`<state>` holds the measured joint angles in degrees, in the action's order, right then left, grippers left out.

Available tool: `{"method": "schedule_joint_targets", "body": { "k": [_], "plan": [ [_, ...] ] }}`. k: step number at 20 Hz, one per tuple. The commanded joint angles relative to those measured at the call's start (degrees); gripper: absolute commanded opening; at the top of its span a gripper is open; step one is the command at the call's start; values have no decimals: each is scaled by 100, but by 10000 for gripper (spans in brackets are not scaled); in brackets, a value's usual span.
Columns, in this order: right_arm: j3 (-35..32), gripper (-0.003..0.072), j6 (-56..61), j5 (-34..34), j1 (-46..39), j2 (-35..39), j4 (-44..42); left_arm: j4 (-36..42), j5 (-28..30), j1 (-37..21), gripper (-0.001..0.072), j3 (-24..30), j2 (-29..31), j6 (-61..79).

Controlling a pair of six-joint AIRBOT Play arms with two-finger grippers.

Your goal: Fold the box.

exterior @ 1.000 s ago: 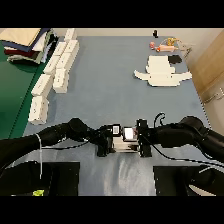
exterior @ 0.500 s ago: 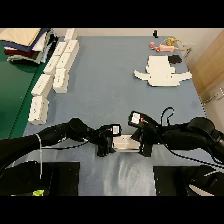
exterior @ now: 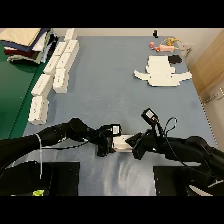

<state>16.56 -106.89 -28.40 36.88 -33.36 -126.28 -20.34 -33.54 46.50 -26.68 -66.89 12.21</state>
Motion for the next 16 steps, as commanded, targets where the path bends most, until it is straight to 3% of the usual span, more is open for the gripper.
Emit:
{"method": "schedule_joint_targets", "body": {
  "k": [1, 9, 16],
  "plan": [
    [-579, 3, 304, 608, 280, 562, -295, 0, 0, -4, 242, -4, -2, 0],
    [-1152, 3, 337, 1108, 286, 470, -249, 0, 0, -4, 243, -4, -2, 0],
    [-1357, 3, 339, 1060, 289, 474, -254, 0, 0, -4, 243, -4, -2, 0]
  ]
}}
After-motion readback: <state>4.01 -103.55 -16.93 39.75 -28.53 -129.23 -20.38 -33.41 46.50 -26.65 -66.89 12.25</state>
